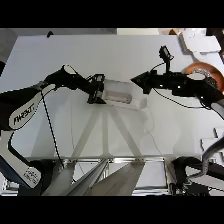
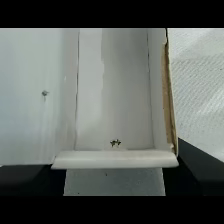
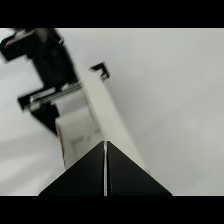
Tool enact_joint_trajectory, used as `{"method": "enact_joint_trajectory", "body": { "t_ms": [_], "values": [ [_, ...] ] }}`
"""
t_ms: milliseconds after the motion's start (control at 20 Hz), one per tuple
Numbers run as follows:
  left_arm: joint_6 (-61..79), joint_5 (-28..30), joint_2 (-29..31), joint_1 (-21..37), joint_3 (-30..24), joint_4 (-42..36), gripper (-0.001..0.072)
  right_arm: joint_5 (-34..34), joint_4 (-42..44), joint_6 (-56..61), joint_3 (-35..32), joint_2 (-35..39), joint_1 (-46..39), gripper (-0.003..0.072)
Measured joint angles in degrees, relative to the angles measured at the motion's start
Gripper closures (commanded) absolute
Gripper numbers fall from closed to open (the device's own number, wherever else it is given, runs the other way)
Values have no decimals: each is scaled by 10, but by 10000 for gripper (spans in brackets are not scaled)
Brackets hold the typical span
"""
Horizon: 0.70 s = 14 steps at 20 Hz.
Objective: Fold the box and place the chain.
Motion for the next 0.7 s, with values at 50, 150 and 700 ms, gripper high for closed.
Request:
{"method": "enact_joint_trajectory", "body": {
  "t_ms": [50, 150, 700],
  "values": [
    [0, 0, 0, 0, 0, 0, 365, 6, -44, 0, 0, 12, -2, 609],
    [0, 0, 0, 0, 0, 0, 365, 5, -129, -1, -2, 23, -3, 564],
    [0, 0, 0, 0, 0, 0, 365, -59, -297, -70, -14, -34, 79, 343]
  ]
}}
